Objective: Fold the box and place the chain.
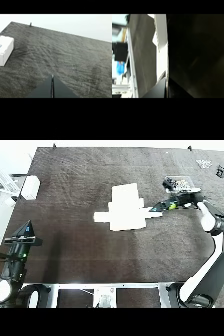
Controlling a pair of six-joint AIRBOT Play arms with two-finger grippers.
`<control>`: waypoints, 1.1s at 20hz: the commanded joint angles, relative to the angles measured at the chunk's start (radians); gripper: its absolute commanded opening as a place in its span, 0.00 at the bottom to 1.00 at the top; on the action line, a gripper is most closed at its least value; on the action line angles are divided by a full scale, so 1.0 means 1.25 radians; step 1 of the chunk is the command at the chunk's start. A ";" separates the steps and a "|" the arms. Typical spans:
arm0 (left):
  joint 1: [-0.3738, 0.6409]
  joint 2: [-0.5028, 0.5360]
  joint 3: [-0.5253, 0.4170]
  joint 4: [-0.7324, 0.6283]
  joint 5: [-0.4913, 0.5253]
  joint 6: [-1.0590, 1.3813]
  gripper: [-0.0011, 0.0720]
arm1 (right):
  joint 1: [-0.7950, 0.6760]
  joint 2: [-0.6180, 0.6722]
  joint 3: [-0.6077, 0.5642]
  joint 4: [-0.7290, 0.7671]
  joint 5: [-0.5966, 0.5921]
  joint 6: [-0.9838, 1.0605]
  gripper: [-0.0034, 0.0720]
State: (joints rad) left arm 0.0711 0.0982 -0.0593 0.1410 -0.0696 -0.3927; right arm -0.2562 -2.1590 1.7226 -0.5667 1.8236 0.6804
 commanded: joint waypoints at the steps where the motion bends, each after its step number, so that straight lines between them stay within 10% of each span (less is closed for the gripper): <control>1: 0.000 0.001 0.000 0.000 0.000 0.000 0.04 | 0.083 0.001 -0.004 0.014 -0.110 0.065 0.06; 22: 0.000 0.001 0.000 0.000 0.005 0.000 0.04 | 0.135 0.211 -0.206 -0.108 -0.341 0.166 0.05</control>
State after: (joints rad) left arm 0.0711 0.0982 -0.0593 0.1410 -0.0654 -0.3927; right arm -0.0879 -1.9076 1.4837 -0.6518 1.4513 0.9089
